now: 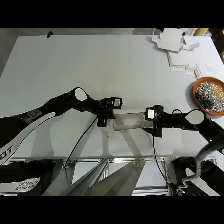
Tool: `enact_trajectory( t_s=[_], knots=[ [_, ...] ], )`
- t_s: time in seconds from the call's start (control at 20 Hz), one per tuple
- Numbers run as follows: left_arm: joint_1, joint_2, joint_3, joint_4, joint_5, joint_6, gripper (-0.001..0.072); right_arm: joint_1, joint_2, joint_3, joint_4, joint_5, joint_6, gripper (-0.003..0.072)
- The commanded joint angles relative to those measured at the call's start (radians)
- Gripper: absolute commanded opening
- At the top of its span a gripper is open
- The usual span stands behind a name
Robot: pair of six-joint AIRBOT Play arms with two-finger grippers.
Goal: Fold the box and place the chain.
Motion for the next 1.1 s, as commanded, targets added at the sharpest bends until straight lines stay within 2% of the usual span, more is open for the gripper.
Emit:
enact_trajectory(
  t_s=[0.0,0.55,0.65,0.9,1.05],
  knots=[
    [-0.001,0.000,0.001,0.000,-0.003,0.000,0.0012,-0.029,-0.037,0.018,0.033,0.024,-0.073,0.0679],
    [-0.001,0.000,0.001,0.000,-0.003,0.000,0.0012,-0.029,-0.211,0.019,0.144,0.092,-0.163,0.0673],
    [0.000,0.000,0.001,0.000,-0.003,0.000,0.0012,-0.029,-0.225,0.019,0.167,0.096,-0.188,0.0646],
    [-0.001,0.000,0.001,0.000,-0.002,0.000,0.0012,-0.029,-0.277,0.019,0.167,0.100,-0.217,0.0646],
    [-0.001,0.000,0.001,0.000,-0.002,0.000,0.0012,-0.029,-0.277,0.019,0.171,0.098,-0.241,0.0607]
  ],
)
